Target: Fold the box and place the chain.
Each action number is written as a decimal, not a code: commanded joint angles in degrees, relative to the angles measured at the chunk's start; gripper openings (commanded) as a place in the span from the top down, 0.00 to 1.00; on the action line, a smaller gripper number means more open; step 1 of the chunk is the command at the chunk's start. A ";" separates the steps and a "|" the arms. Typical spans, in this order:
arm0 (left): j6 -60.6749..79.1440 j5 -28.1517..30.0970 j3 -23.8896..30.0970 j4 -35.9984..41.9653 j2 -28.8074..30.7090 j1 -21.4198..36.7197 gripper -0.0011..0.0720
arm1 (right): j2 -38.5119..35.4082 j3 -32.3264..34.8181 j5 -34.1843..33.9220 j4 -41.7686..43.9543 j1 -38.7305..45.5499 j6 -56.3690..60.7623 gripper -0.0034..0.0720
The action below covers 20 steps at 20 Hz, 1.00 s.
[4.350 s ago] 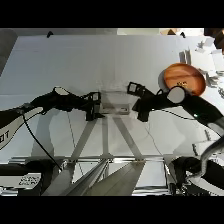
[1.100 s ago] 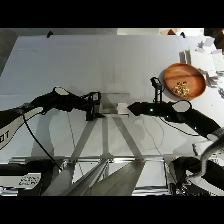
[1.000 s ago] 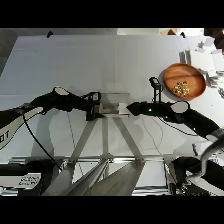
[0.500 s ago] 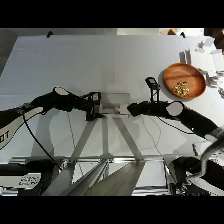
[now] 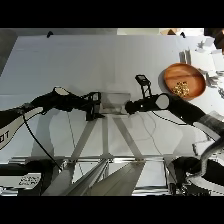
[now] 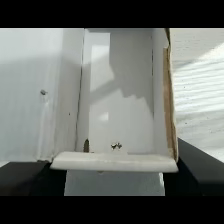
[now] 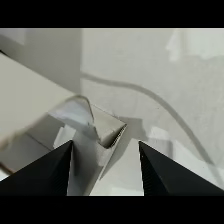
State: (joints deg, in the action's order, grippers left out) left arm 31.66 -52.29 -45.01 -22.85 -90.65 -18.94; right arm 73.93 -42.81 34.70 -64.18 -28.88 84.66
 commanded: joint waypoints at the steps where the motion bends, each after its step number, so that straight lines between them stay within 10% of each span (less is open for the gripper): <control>1: 0.02 0.02 0.02 0.00 0.02 0.04 0.52 | 1.20 -3.21 3.13 -14.10 -2.47 15.08 0.35; 20: 0.02 0.00 0.02 0.00 0.02 0.02 0.52 | 11.10 -13.40 18.60 -34.99 -11.04 47.56 0.36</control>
State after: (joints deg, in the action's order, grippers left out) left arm 31.66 -52.31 -44.99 -22.81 -90.65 -18.94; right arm 84.58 -55.70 49.74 -94.70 -39.64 127.15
